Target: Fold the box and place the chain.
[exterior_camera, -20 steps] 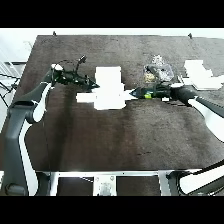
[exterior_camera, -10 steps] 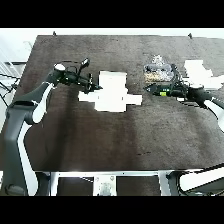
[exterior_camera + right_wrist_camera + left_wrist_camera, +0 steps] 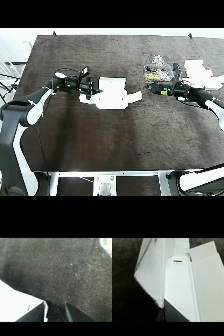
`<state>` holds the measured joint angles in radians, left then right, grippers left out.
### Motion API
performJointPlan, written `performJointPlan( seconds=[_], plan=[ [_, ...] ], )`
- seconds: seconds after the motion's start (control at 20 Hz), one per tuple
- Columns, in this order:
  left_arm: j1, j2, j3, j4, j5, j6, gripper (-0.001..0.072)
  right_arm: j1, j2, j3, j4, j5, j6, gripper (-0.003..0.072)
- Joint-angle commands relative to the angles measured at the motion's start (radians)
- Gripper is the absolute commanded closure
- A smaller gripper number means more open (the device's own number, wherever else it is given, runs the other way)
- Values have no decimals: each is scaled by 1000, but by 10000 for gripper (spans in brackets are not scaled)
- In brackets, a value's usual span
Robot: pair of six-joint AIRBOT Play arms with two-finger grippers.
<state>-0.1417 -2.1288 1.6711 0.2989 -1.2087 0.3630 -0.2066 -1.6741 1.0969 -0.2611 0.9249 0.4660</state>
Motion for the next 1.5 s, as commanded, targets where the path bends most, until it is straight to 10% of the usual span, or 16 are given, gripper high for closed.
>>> performJointPlan(
  seconds=[0.0, 0.55, 0.95, 1.1, 1.45],
  plan=[
    [-1, 1, -19, -6, 23, 31, 695, -1, 0, -1, 3, 0, -26, 358],
    [-1, 1, -31, -10, 43, 20, 690, 1, 10, -11, 40, 48, -186, 361],
    [-1, 2, -31, -23, 39, 20, 689, 35, 336, -188, 145, 246, -577, 442],
    [-1, 2, -31, -23, 39, 20, 690, 116, 410, -247, 58, 150, -725, 39],
    [-1, 2, -31, -23, 31, 20, 690, 351, 354, -269, -240, -190, -801, 39]
  ],
)
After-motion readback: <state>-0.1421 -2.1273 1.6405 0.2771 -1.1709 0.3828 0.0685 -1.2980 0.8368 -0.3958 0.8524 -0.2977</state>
